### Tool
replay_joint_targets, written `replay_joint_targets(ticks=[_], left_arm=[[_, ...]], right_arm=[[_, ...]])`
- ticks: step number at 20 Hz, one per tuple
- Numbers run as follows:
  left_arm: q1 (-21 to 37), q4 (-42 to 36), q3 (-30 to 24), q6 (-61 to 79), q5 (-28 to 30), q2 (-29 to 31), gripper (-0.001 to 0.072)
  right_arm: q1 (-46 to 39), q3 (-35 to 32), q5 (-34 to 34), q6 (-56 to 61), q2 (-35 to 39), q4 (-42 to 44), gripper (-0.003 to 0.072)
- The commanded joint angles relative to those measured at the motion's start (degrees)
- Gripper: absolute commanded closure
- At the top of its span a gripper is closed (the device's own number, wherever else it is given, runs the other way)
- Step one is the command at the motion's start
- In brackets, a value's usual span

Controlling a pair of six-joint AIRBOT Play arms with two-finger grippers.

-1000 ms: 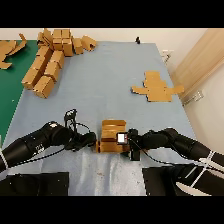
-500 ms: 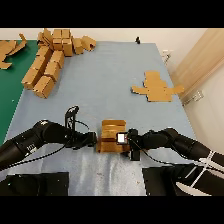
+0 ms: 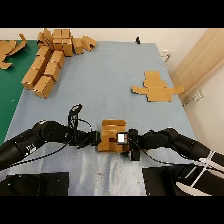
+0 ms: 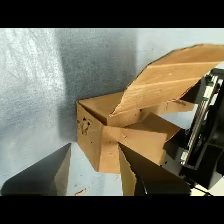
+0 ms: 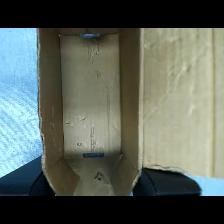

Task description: Fold the box.

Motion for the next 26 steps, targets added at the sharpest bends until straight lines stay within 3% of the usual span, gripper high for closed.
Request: replay_joint_targets(ticks=[1, 13, 19, 26], left_arm=[[0.00, -0.52, 0.04, 0.57, 2.08, 0.00, 0.0257], [-0.07, -4.33, 0.04, 1.86, 2.16, -2.69, 0.0258], [-0.39, -3.37, 0.50, 0.37, -0.87, -3.74, 0.0257], [-9.90, 17.92, 7.56, -17.29, -2.43, -6.93, 0.0255]], right_arm=[[0.02, -0.02, 0.00, 0.00, -0.02, 0.00, 0.0086], [0.02, -0.02, 0.00, 0.00, -0.02, 0.00, 0.0086], [0.02, -0.02, 0.00, 0.00, -0.02, 0.00, 0.0086], [0.02, -0.02, 0.02, 0.00, -0.02, 0.00, 0.0086]])
